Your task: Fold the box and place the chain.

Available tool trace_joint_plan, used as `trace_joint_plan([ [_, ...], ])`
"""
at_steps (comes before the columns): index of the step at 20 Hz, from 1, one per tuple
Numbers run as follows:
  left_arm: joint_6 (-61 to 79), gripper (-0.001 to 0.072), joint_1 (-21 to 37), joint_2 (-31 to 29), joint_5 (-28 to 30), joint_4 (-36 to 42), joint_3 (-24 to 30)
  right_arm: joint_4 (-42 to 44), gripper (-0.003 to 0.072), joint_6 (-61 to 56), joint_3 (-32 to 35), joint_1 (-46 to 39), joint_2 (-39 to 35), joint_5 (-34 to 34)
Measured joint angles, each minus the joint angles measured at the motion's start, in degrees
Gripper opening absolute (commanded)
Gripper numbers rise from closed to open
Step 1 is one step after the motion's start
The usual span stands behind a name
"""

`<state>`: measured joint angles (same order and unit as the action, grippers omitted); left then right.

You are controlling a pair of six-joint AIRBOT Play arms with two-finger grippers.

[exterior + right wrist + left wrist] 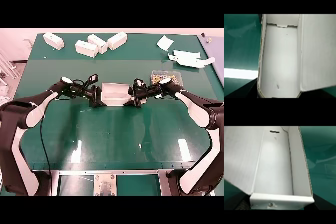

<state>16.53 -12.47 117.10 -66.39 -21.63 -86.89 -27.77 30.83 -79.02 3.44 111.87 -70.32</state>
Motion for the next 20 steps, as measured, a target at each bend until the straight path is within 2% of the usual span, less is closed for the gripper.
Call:
trace_joint_plan([
  [13,6.1,0.0717,0.0,0.0,0.8,-0.9,-0.6,-0.1,0.0477,0.0,0.0,0.0,0.0,-0.2],
  [14,6.3,0.0706,0.0,0.0,0.8,-1.0,-0.6,-0.1,0.0477,0.1,0.0,0.0,0.0,-0.2],
  [17,6.7,0.0543,0.0,0.0,0.7,-1.1,-0.6,0.0,0.0477,0.1,0.0,0.0,0.0,-0.2],
  [20,6.8,0.0525,0.0,0.2,0.5,-1.0,-0.7,-0.1,0.0477,0.1,0.0,0.0,0.0,-0.2],
])
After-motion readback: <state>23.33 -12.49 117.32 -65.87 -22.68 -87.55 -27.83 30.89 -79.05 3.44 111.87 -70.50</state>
